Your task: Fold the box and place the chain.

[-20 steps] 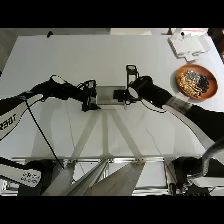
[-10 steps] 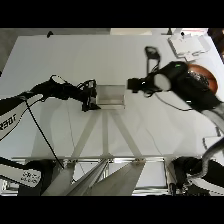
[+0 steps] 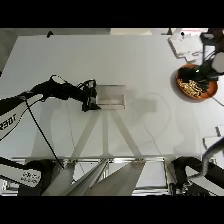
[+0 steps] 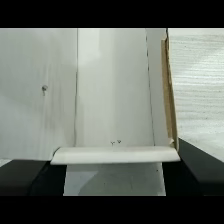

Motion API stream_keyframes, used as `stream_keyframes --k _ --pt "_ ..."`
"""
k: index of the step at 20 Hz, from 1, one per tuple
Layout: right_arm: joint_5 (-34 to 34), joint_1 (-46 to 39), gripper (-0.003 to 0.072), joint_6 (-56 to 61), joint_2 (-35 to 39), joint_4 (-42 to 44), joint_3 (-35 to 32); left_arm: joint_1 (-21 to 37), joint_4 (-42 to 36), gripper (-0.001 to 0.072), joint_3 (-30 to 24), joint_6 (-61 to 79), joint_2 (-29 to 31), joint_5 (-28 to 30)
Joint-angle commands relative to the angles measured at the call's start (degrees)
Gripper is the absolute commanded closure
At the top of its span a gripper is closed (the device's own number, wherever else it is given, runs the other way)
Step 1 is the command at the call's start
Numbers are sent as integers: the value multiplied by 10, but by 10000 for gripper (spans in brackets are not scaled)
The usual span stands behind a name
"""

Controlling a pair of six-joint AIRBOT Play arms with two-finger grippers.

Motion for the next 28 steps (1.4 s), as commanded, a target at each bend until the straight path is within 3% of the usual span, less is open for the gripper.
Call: stream_keyframes --k 1,4,7,11,17,18,20,21,22,23,28 --pt "-64 -87 265 -89 -21 11 0 0 0 333 0 0 0 0" --pt "-69 -115 73 -90 -94 32 0 0 0 333 0 0 0 0" --pt "-117 -118 74 -78 -173 33 0 0 0 333 0 0 0 0" --pt "-210 -119 113 23 -241 27 0 0 0 333 0 0 0 0" --pt "-208 -139 171 127 -284 5 0 0 0 333 0 0 0 0" --pt "-204 -143 197 127 -284 7 0 0 0 333 0 0 0 0" --pt "-186 -146 336 125 -284 8 0 0 0 333 0 0 0 0" --pt "-179 -146 455 120 -284 10 0 0 0 333 0 0 0 0" --pt "-174 -146 626 115 -283 18 0 0 0 333 0 0 0 0" --pt "-169 -146 676 102 -283 28 0 0 0 333 0 0 0 0" --pt "-161 -134 675 -8 -231 36 0 0 0 333 0 0 0 0"
